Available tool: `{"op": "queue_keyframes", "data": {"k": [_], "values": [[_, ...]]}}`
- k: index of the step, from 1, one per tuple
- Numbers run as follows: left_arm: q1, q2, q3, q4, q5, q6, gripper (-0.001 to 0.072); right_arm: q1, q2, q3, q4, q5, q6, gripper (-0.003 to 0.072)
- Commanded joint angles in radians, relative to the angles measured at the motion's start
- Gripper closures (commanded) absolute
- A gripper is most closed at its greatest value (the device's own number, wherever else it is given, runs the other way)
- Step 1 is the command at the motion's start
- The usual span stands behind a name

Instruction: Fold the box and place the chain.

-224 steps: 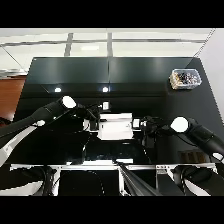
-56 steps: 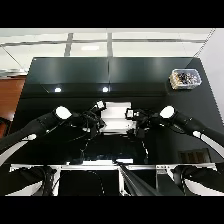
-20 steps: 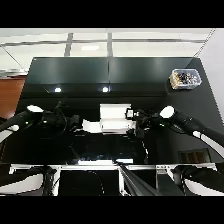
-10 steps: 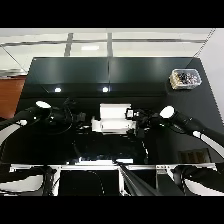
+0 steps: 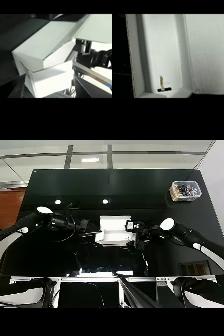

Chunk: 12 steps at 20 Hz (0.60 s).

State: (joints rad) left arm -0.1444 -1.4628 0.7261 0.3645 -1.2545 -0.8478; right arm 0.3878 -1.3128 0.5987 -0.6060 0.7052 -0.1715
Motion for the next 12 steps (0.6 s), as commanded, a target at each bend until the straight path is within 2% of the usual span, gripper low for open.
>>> {"op": "queue_keyframes", "data": {"k": [1, 5, 9, 12], "values": [[-0.023, 0.0, 0.007, -0.002, -0.007, 0.003, 0.0105, 0.001, -0.001, 0.001, 0.0, 0.0, 0.0, 0.0434], [-0.025, 0.0, 0.009, 0.009, -0.006, -0.003, 0.0113, 0.001, -0.001, 0.001, 0.0, 0.0, 0.0, 0.0434], [-0.063, 0.001, 0.075, 0.235, 0.0, -0.158, 0.0113, 0.001, -0.001, 0.001, 0.0, 0.0, 0.0, 0.0434], [-0.128, 0.001, 0.133, 0.261, 0.051, -0.211, 0.0113, 0.001, -0.001, 0.001, 0.0, -0.003, 0.003, 0.0434]]}}
